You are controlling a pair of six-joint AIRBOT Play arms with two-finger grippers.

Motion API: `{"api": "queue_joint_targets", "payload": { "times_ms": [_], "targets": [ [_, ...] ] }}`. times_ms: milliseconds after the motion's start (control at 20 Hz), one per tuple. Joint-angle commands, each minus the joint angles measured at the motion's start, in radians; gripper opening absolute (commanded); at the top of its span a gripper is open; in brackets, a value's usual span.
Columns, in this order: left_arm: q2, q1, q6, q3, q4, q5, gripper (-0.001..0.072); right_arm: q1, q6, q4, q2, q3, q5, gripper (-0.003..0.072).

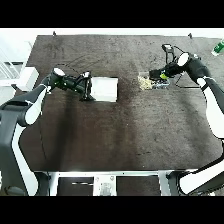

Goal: Fold the box and place the chain.

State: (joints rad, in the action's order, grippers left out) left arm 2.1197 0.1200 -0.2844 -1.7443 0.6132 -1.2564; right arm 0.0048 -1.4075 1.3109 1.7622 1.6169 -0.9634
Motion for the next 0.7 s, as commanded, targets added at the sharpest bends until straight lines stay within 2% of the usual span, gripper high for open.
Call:
{"api": "queue_joint_targets", "payload": {
  "times_ms": [0,350,450,500,600,650],
  "targets": [
    [0.000,0.001,0.000,0.000,0.000,0.000,0.0490,-0.006,0.059,-0.072,0.034,-0.022,0.036,0.0396],
    [0.000,0.001,0.000,0.000,0.000,0.000,0.0490,-0.002,0.059,-0.072,0.093,-0.016,0.043,0.0381],
    [0.000,0.001,0.000,0.000,0.000,0.000,0.0491,-0.001,0.058,-0.072,0.109,-0.008,0.059,0.0291],
    [0.000,0.001,0.000,0.000,0.000,0.000,0.0490,0.000,0.059,-0.073,0.115,-0.002,0.058,0.0224],
    [0.000,0.001,0.000,0.000,0.000,0.000,0.0490,0.000,0.059,-0.072,0.114,0.005,0.054,0.0024],
    [0.000,0.001,0.000,0.000,0.000,0.000,0.0490,0.000,0.059,-0.072,0.110,0.011,0.056,0.0014]
  ]
}}
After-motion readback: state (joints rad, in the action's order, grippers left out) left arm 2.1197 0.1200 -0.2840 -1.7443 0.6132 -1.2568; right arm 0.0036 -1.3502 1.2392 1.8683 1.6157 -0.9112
